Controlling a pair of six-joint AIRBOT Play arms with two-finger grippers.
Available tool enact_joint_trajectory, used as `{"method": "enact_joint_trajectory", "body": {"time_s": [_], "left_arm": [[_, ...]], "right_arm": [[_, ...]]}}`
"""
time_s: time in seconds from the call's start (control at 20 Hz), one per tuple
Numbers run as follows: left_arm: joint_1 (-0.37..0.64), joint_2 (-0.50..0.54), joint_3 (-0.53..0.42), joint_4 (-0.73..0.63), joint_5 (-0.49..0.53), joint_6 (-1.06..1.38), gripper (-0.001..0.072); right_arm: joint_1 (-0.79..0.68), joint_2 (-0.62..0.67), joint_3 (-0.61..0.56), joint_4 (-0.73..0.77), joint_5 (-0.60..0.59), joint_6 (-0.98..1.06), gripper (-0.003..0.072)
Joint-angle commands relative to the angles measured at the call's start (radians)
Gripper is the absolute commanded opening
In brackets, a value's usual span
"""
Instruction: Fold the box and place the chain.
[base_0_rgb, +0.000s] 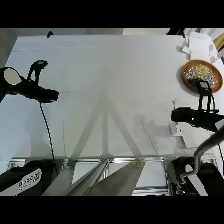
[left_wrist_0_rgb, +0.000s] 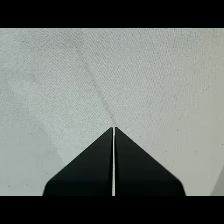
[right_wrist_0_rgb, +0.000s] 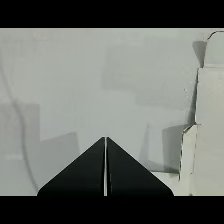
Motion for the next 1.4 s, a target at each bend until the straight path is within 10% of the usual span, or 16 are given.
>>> {"method": "enact_joint_trajectory", "body": {"time_s": [0.0,0.8,0.85,1.0,1.35], "left_arm": [[0.000,0.001,0.000,0.000,0.000,0.000,0.0010],[0.000,0.001,0.000,0.000,0.000,0.000,0.0010],[0.000,0.001,0.000,0.000,0.000,0.000,0.0010],[0.000,0.001,0.000,0.000,0.000,0.000,0.0010],[0.000,0.001,0.000,0.000,0.000,0.000,0.0010]], "right_arm": [[0.000,-0.001,0.001,0.000,0.000,0.000,0.0014],[0.000,0.005,0.023,-0.076,0.035,0.089,0.0016],[0.000,0.005,0.045,-0.093,0.079,0.047,0.0070],[0.000,0.005,0.138,-0.158,0.254,-0.027,0.0699],[-0.001,-0.163,0.325,-0.567,0.449,0.115,0.0686]]}}
